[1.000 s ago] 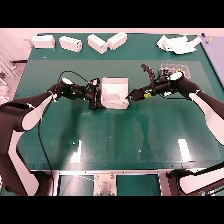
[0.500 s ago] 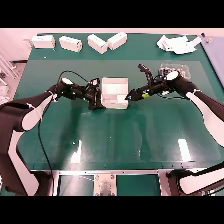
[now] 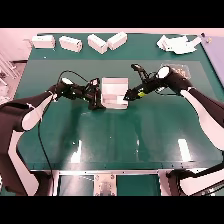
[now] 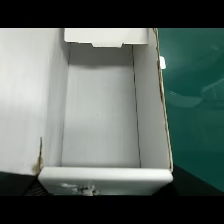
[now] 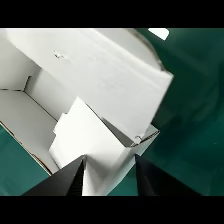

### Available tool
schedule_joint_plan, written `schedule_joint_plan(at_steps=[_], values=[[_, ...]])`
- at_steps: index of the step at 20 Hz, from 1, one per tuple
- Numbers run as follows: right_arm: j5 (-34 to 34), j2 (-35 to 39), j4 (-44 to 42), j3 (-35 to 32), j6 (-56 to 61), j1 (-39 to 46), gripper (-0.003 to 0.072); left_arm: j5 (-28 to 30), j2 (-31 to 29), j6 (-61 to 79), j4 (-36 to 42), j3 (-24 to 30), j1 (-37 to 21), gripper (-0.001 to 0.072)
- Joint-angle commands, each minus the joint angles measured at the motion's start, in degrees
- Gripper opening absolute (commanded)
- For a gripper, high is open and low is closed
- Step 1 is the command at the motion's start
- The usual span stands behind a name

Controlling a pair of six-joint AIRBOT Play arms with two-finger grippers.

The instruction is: Fold the box and place the chain.

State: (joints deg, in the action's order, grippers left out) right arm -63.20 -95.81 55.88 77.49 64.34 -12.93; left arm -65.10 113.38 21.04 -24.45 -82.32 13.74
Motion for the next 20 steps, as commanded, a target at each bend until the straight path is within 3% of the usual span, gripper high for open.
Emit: schedule_joint_plan(at_steps=[1, 4, 10, 20], values=[[-0.2, 0.0, 4.4, 0.3, 6.0, -2.2, 0.0427, 0.1, 0.0, 0.0, 0.0, 0.0, 0.0, 0.0627], [-0.2, 0.0, 8.0, 0.5, 10.8, -3.6, 0.0466, 0.1, 0.0, 0.0, 0.0, 0.0, 0.0, 0.0627], [-0.2, 0.0, 19.8, 3.9, 22.6, -7.0, 0.0465, 0.1, 0.0, 0.0, 0.0, 0.0, 0.0, 0.0626], [0.9, -1.1, 23.9, 4.1, 30.4, -10.1, 0.0449, 0.1, 0.0, 0.0, 0.0, 0.0, 0.0, 0.0626]])
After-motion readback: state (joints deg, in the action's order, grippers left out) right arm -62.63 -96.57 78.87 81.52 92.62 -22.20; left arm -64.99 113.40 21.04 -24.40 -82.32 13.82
